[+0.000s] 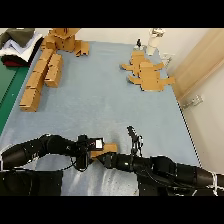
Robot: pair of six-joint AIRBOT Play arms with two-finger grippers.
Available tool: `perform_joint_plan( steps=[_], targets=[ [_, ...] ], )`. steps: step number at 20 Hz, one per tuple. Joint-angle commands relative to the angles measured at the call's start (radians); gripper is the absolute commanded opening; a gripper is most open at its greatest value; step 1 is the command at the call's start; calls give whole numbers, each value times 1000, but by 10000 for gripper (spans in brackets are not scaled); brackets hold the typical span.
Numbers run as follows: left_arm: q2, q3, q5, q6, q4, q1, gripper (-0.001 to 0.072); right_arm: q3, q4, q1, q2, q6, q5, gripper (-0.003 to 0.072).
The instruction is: Fold the box.
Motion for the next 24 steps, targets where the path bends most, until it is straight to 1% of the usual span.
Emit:
perform_joint_plan(
  steps=[1,9,14,16,17,18,20,21,23,24],
  targets=[
    [1,-1,0,0,0,0,507,-3,3,-2,-35,16,50,4],
    [1,-1,0,0,0,0,507,-3,-15,-2,-124,16,51,3],
    [1,-1,0,0,0,0,507,-3,-44,-2,-126,16,54,4],
    [1,-1,0,0,0,0,507,3,-115,-2,-101,16,44,2],
    [1,-1,0,0,0,0,507,13,-134,-3,-68,16,-9,2],
    [1,-1,0,0,0,0,507,26,-174,-8,-18,15,-89,2],
    [1,-1,0,0,0,0,507,70,-304,-32,101,17,-341,1],
    [1,-1,0,0,0,0,507,103,-375,-49,159,34,-510,1],
    [1,-1,0,0,0,0,507,183,-535,-80,274,115,-935,2],
    [1,-1,0,0,0,0,507,217,-612,-93,320,159,-1129,2]
  ],
)
